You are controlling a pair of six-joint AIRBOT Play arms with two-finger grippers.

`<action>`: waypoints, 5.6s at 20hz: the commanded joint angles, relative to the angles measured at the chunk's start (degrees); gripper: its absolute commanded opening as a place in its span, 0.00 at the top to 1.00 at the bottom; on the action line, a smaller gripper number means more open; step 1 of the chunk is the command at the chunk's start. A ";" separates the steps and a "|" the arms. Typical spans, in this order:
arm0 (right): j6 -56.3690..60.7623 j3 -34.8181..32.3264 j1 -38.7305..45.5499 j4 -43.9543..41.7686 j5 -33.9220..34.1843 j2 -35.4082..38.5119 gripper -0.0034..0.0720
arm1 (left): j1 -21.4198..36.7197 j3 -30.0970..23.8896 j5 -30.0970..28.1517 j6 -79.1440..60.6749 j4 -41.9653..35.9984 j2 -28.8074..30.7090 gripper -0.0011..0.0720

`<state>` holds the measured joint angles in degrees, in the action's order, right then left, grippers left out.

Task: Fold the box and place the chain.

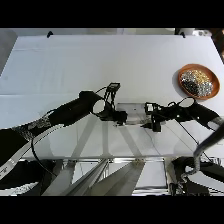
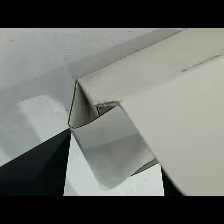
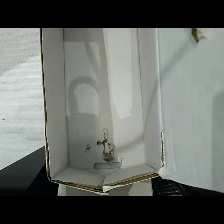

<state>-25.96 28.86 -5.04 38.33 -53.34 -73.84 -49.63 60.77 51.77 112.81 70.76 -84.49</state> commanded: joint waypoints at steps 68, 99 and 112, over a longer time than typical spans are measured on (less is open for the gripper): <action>0.02 0.07 0.04 0.04 -0.02 0.04 0.42 | -3.17 12.92 11.67 21.16 2.36 -13.22 0.96; 0.02 0.07 0.04 0.04 0.00 0.04 0.42 | -5.27 18.53 19.15 25.16 6.21 -18.18 0.85; 0.00 0.07 0.04 0.04 0.00 0.04 0.42 | -5.27 18.53 19.21 24.98 6.03 -17.94 0.54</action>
<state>-26.17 28.93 -4.95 38.61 -53.43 -73.80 -54.92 79.35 70.32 137.82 76.47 -102.63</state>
